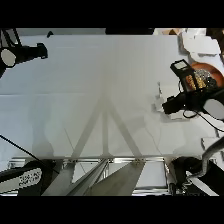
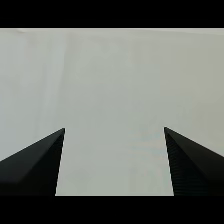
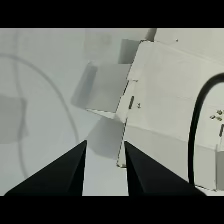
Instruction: Fold the box and place the chain.
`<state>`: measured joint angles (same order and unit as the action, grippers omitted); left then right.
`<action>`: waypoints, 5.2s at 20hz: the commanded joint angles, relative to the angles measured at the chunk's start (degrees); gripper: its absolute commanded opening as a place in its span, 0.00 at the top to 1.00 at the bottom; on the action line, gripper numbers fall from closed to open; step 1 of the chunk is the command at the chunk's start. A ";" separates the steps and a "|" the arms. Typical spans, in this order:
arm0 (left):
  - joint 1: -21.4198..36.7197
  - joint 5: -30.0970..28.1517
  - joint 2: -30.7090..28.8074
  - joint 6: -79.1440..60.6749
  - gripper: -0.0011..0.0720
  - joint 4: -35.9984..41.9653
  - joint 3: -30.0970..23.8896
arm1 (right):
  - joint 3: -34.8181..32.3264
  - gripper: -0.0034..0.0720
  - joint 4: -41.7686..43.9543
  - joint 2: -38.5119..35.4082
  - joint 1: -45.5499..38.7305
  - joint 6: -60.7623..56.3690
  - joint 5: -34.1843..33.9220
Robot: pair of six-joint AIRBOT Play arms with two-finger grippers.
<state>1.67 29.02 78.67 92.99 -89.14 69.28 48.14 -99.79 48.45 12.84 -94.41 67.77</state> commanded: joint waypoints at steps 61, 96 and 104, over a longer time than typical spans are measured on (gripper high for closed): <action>0.02 0.00 -0.04 -0.02 0.03 -0.02 -0.02 | 30.23 0.75 24.41 50.97 -59.23 36.00 10.25; 0.02 -0.02 -0.04 -0.02 0.03 -0.02 -0.02 | -7.50 0.95 66.29 10.78 -26.01 50.82 -21.11; 0.02 -0.02 -0.04 -0.02 0.03 -0.02 -0.02 | -24.13 0.95 78.47 10.80 -0.37 50.75 -65.79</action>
<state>1.67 29.02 78.67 92.99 -89.14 69.28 28.32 -25.91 59.31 4.10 -43.66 19.97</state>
